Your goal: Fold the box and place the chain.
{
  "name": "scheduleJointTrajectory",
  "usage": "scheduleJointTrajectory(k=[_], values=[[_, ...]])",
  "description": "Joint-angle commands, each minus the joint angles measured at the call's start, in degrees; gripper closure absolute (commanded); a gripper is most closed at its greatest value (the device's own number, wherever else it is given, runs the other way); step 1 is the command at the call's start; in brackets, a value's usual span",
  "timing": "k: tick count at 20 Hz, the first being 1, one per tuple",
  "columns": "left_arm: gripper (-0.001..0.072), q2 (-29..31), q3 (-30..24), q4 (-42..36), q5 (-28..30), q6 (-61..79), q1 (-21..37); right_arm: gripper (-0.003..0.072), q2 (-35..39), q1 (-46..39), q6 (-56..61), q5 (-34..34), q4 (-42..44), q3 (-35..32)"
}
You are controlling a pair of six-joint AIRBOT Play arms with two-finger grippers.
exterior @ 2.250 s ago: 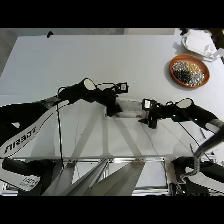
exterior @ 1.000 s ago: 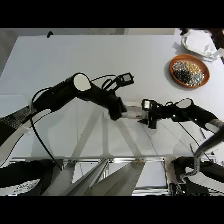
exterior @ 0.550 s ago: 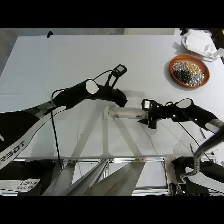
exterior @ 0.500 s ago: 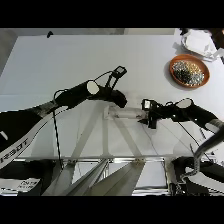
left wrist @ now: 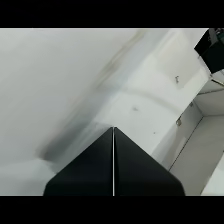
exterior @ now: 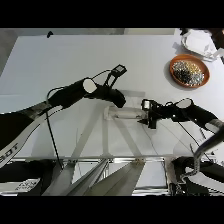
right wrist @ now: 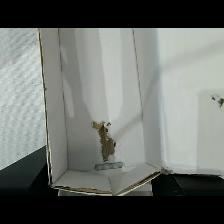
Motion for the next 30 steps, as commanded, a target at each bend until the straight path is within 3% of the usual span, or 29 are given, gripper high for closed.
scheduleJointTrajectory(k=[1,5,9,13,22,24,28,29,30], values=[[0.0705,5.7,0.0,7.9,-8.3,0.1,1.8,0.0408,0.0,0.0,0.0,0.0,0.0,0.0],[0.0706,7.8,-0.1,13.5,-18.2,-0.2,3.7,0.0408,0.0,0.0,0.0,0.0,0.0,0.0],[0.0706,7.8,-5.4,10.8,-13.0,3.6,3.2,0.0408,0.0,0.0,0.0,0.0,0.0,0.0],[0.0706,7.8,-11.7,2.6,-10.5,14.4,3.3,0.0408,0.0,0.0,0.0,0.0,0.0,0.0],[0.0694,7.8,-15.4,11.2,-10.7,18.9,4.5,0.0408,0.0,0.0,0.0,0.0,0.0,0.0],[0.0628,7.8,-15.4,11.0,-10.7,25.3,4.5,0.0408,0.0,0.0,0.0,0.0,0.0,0.0],[0.0616,7.8,-15.4,10.7,-10.3,36.3,4.5,0.0408,0.0,0.0,0.0,0.0,0.0,0.0],[0.0592,7.8,-15.4,10.7,-9.5,37.1,4.5,0.0408,0.0,0.0,0.0,0.0,0.0,0.0],[0.0502,7.8,-15.4,10.7,-8.2,37.0,4.5,0.0408,0.0,0.0,0.0,0.0,0.0,0.0]])
